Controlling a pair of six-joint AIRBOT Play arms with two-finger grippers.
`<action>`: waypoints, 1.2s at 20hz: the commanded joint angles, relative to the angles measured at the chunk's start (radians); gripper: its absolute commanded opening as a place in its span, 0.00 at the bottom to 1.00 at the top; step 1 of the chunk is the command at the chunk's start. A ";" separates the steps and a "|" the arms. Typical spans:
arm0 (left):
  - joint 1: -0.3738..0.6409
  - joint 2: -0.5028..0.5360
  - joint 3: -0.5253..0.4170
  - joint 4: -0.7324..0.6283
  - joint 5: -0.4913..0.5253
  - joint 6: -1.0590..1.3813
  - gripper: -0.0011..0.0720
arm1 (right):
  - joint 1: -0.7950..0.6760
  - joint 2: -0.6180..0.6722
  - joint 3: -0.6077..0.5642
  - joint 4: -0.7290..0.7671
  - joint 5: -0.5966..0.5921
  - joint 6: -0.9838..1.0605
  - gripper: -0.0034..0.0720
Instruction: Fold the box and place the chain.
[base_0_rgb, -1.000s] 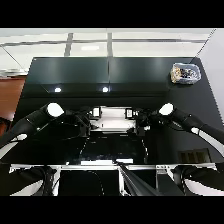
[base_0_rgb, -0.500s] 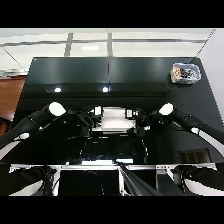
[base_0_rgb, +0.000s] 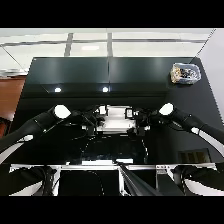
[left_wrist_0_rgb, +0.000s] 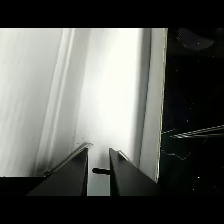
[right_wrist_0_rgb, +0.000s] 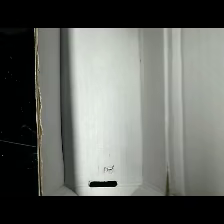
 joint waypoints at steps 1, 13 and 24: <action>-0.003 -0.006 0.000 -0.005 -0.029 -0.007 0.23 | 0.001 -0.001 0.000 0.000 0.000 0.000 0.26; -0.002 0.002 0.001 0.006 -0.082 -0.056 0.07 | 0.001 -0.001 0.000 0.000 0.000 0.000 0.26; 0.310 0.300 -0.001 0.579 -0.269 -1.172 0.05 | 0.001 -0.001 0.000 0.000 0.000 0.000 0.26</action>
